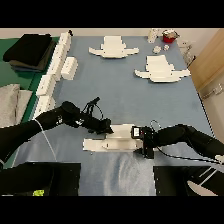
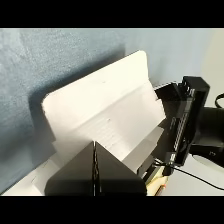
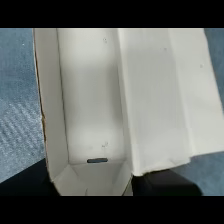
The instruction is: Fold the box.
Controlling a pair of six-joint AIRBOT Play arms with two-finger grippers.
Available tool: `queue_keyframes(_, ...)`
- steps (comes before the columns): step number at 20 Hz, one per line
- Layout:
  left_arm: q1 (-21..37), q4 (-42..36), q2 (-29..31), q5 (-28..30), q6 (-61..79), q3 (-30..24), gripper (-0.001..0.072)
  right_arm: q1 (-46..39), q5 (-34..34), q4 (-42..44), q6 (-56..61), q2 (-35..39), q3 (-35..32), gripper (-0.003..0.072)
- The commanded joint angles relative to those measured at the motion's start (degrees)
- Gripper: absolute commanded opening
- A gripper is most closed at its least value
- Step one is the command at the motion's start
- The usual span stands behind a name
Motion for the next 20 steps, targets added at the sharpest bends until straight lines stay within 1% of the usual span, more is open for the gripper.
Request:
queue_keyframes(1, 0.09, -1.14, -0.9, -1.44, 4.94, 2.12, 0.0014, 0.02, 0.0, 0.02, 0.0, 0.0, 0.02, 0.0512)
queue_keyframes(3, 0.09, -1.07, 0.42, -4.2, 7.56, 4.7, 0.0013, 0.02, 0.0, 0.02, 0.0, 0.0, 0.02, 0.0512)
queue_keyframes(5, -0.04, 2.03, 4.15, -6.95, 7.67, 7.17, 0.0012, 0.02, 0.0, 0.0, 0.0, 0.0, 0.02, 0.0512)
queue_keyframes(7, -0.44, 6.47, 10.4, -7.06, 7.41, 7.76, 0.0012, 0.02, 0.0, 0.0, 0.0, 0.0, 0.02, 0.0512)
queue_keyframes(9, -1.95, 14.12, 17.59, -6.88, 6.97, 7.67, 0.0012, 0.02, 0.02, 0.0, 0.0, 0.0, 0.02, 0.0512)
queue_keyframes(11, -5.66, 24.65, 24.55, -6.58, 5.11, 6.99, 0.0011, 0.02, 0.02, 0.0, 0.0, 0.0, 0.02, 0.0512)
queue_keyframes(12, -8.55, 30.8, 27.74, -6.45, 3.06, 6.38, 0.0012, 0.02, 0.0, 0.0, 0.0, 0.0, 0.02, 0.0512)
queue_keyframes(14, -14.78, 41.18, 32.57, -6.45, -1.66, 4.76, 0.0012, 0.02, 0.0, -0.02, 0.0, 0.0, 0.02, 0.0512)
queue_keyframes(15, -17.57, 45.09, 34.16, -6.49, -3.58, 3.93, 0.0012, 0.02, 0.02, -0.02, 0.0, 0.0, 0.02, 0.0512)
queue_keyframes(17, -22.38, 50.56, 36.06, -6.8, -4.33, 2.21, 0.0014, 0.02, 0.0, 0.0, 0.0, 0.0, 0.02, 0.0512)
queue_keyframes(19, -24.46, 51.08, 36.09, -7.34, -2.73, 0.94, 0.0017, 0.02, 0.02, 0.0, 0.0, 0.0, 0.02, 0.0512)
queue_keyframes(20, -24.57, 50.88, 36.02, -7.39, -2.6, 0.07, 0.0043, 0.02, 0.0, -0.02, 0.0, 0.0, 0.02, 0.0512)
